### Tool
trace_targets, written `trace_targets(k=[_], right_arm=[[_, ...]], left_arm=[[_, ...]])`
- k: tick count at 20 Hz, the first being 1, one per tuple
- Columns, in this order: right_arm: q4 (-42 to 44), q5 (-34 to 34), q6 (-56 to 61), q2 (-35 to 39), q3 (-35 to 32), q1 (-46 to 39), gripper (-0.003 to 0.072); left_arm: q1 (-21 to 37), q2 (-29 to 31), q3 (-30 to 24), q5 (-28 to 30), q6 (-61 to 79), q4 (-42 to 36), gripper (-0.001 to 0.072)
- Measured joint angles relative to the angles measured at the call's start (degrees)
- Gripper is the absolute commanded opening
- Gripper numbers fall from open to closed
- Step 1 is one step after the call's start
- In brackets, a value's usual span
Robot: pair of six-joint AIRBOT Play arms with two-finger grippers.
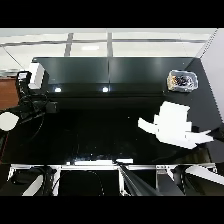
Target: Fold the box and place the chain.
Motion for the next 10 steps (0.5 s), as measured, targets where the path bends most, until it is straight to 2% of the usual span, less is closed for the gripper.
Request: trace_targets(k=[6,10], right_arm=[[10.6,-5.4,1.6,7.0,-1.6,17.1,0.0015],[20.4,-15.8,2.4,14.8,-10.1,30.2,0.0015]], left_arm=[[0.0,-0.1,0.0,0.0,0.0,-1.6,0.0026],[-0.6,-2.2,0.0,0.7,0.0,-5.6,0.0026]])
